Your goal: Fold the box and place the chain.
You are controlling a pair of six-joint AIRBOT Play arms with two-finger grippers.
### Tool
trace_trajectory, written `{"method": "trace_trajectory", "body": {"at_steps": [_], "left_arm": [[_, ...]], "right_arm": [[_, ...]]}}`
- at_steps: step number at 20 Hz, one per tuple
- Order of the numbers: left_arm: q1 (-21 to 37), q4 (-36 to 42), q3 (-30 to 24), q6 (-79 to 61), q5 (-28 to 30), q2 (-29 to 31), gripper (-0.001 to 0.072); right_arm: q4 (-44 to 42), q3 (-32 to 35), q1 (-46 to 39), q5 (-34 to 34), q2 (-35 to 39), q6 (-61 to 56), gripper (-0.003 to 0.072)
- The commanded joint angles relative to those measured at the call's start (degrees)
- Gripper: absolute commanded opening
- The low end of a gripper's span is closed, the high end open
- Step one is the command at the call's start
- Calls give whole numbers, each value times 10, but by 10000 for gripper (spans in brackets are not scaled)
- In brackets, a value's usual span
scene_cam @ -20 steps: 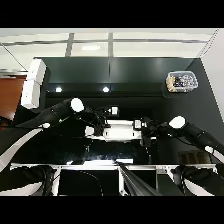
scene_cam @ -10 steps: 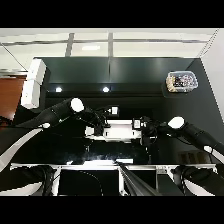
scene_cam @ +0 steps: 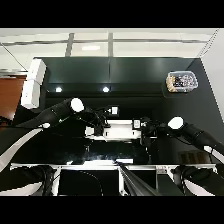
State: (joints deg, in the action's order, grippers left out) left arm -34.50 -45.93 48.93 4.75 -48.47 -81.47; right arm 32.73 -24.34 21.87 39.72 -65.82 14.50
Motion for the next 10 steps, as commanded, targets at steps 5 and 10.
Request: {"method": "trace_trajectory", "body": {"at_steps": [5,10], "left_arm": [[0,0,1,0,0,0,30],[0,0,1,0,0,0,30]], "right_arm": [[10,0,5,-2,-1,-2,691],[18,0,10,-3,-2,-5,690]]}}
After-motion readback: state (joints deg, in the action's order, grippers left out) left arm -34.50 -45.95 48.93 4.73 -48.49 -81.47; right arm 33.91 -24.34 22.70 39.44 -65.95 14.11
